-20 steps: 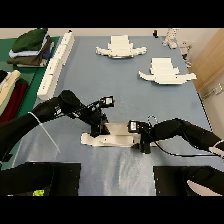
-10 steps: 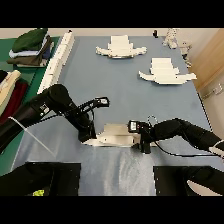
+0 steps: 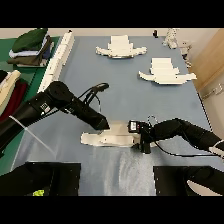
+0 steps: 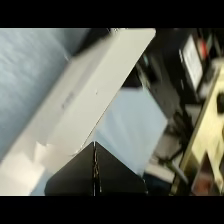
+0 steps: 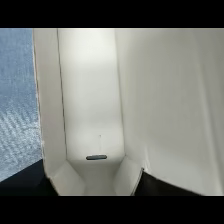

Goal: Fold the box.

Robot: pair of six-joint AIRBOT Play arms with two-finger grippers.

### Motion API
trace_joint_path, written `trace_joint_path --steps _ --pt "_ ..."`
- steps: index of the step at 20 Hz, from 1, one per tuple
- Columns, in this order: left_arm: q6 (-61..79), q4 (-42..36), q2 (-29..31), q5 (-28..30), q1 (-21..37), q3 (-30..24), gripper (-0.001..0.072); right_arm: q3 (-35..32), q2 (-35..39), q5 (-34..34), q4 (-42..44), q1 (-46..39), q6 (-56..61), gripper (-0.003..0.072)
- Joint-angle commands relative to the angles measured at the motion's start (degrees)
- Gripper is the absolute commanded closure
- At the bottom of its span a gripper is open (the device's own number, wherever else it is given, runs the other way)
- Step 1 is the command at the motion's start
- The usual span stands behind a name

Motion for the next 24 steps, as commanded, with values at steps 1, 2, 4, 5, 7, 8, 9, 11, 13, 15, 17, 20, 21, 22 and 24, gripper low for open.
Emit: trace_joint_path --steps 1,2,4,5,7,8,9,11,13,15,17,20,21,22,24 --pt "-3.2 -4.0 -4.0 9.4 3.1 1.2 0.0695 0.0 0.0 0.0 0.0 0.0 0.0 0.009" --pt "-3.8 -4.4 -5.9 9.5 3.7 1.2 0.0695 0.0 0.0 0.0 0.0 0.0 0.0 0.009" --pt "-3.9 -4.4 -9.6 8.8 3.1 1.2 0.0695 0.0 0.0 0.0 0.0 0.0 0.0 0.009" --pt "-3.9 -4.5 -11.2 8.3 2.7 1.2 0.0696 0.0 0.0 0.0 0.0 0.0 0.0 0.0091" --pt "-4.3 -4.5 -14.0 8.1 1.6 1.1 0.0695 0.0 0.0 0.0 0.0 0.0 0.0 0.0091" --pt "-4.3 -4.5 -15.3 7.7 0.9 1.1 0.0695 0.0 0.0 0.0 0.0 0.0 0.0 0.0091" --pt "-4.3 -4.5 -16.2 7.3 0.4 1.1 0.0696 0.0 0.0 0.0 0.0 0.0 0.0 0.009" --pt "-4.3 -4.5 -17.9 6.8 -0.6 1.0 0.0696 0.0 0.0 0.0 0.0 0.0 0.0 0.0091" --pt "-4.3 -4.6 -18.7 6.8 -1.0 1.0 0.0696 0.0 0.0 0.0 0.0 0.0 0.0 0.009" --pt "-4.3 -4.7 -18.7 6.8 -0.9 1.0 0.0696 0.0 0.0 0.0 0.0 0.0 0.0 0.009" --pt "-4.3 -4.8 -18.7 6.9 -0.8 1.0 0.0696 0.0 0.0 0.0 0.0 0.0 0.0 0.0091" --pt "-4.0 -5.1 -18.7 6.9 -0.8 1.0 0.0696 0.0 0.0 0.0 0.0 0.0 0.0 0.0091" --pt "-3.3 -5.1 -18.6 6.9 -0.8 1.1 0.0696 0.0 0.0 0.0 0.0 0.0 0.0 0.009" --pt "-1.6 -5.1 -18.0 6.8 -0.8 1.2 0.0696 0.0 0.0 0.0 0.0 0.0 0.0 0.0091" --pt "0.9 -4.8 -14.7 7.2 -0.7 1.3 0.0698 0.0 0.0 0.0 0.0 0.0 0.0 0.0091"
